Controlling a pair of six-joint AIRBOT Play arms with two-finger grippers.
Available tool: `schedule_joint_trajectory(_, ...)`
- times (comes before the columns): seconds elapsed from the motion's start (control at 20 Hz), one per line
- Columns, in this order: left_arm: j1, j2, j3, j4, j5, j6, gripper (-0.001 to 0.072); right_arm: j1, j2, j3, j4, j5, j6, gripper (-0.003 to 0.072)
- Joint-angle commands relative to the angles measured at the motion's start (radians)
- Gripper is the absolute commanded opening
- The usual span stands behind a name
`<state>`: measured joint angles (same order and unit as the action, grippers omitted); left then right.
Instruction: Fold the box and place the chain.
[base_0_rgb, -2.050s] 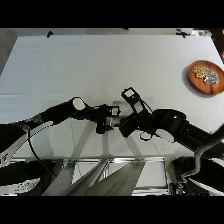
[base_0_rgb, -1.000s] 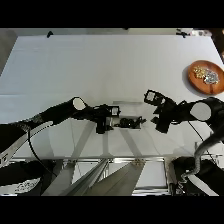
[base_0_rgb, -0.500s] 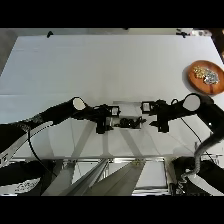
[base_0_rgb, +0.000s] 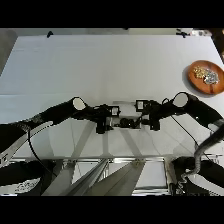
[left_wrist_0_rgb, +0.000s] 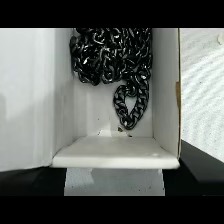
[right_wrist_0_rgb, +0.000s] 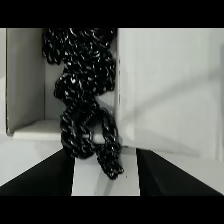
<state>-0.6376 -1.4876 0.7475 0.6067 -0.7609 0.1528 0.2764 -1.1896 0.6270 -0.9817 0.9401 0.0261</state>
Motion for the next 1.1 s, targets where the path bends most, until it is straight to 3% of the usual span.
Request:
schedule_joint_trajectory(0.0,0.0,0.0,0.001,0.0,0.0,0.0,0.0347,0.005,-0.007,-0.001,0.048,-0.017,-0.008,0.0397)
schedule_joint_trajectory(0.05,0.0,0.0,0.001,0.0,0.0,0.0,0.0347,0.005,-0.007,0.0,0.048,-0.017,0.002,0.0376)
schedule_joint_trajectory(0.15,0.0,0.0,0.001,0.0,0.0,0.0,0.0347,0.005,-0.007,0.0,0.048,0.006,0.003,0.0235)
schedule_joint_trajectory(0.3,0.0,0.0,0.001,0.0,0.0,0.0,0.0347,0.005,-0.007,0.0,0.037,0.056,0.003,0.0219)
schedule_joint_trajectory(0.55,0.0,0.0,0.001,0.0,0.0,0.0,0.0347,0.005,0.008,0.0,-0.082,0.097,0.083,0.0033)
schedule_joint_trajectory(0.8,0.0,0.0,0.001,0.0,0.0,0.0,0.0347,0.005,0.053,0.0,-0.208,0.103,0.19,0.002)
schedule_joint_trajectory(1.05,0.0,0.0,0.001,0.0,0.0,0.0,0.0347,0.005,0.164,0.0,-0.213,0.157,0.24,0.002)
